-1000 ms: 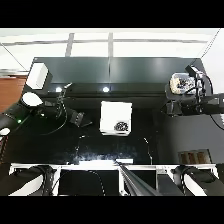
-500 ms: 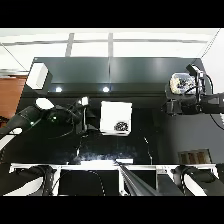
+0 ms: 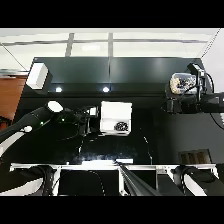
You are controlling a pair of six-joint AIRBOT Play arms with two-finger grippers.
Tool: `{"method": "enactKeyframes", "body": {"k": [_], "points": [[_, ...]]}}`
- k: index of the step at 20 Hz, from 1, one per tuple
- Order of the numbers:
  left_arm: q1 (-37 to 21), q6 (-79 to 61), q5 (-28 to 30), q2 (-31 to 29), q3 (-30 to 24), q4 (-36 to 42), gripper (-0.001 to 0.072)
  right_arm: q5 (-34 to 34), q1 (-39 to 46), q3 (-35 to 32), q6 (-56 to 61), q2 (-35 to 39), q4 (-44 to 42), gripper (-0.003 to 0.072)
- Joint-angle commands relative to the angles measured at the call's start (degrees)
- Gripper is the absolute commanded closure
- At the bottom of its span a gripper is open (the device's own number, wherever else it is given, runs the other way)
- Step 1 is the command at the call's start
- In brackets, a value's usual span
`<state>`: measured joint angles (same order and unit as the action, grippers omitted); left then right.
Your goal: Fold the box and place the chain.
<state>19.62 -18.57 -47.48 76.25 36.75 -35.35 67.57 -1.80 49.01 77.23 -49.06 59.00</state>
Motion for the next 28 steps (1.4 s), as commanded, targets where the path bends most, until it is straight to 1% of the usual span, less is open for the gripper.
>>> {"method": "enactKeyframes", "body": {"k": [1, 7, 17, 23, 28], "points": [[0.15, -0.79, 0.52, 0.96, 0.11, 1.70, -0.0006, -0.20, 0.00, 0.00, 0.15, -0.02, -0.02, 0.0356], [0.35, -1.38, -1.22, 0.96, 0.11, 1.73, -0.0006, -0.55, 0.00, 0.00, 0.15, -0.04, -0.02, 0.0356], [0.42, -1.36, -1.29, 0.94, 0.11, 3.45, -0.0005, -1.27, 0.00, 0.00, 0.15, -0.11, -0.02, 0.0356], [1.81, -1.31, -1.33, 0.94, 0.13, 4.57, -0.0004, -1.42, 0.00, 0.00, 0.15, -0.13, -0.02, 0.0356], [1.81, 0.44, -1.25, 0.94, 0.13, 3.87, -0.0004, -1.40, 0.00, 0.00, 0.15, -0.13, -0.02, 0.0356]]}}
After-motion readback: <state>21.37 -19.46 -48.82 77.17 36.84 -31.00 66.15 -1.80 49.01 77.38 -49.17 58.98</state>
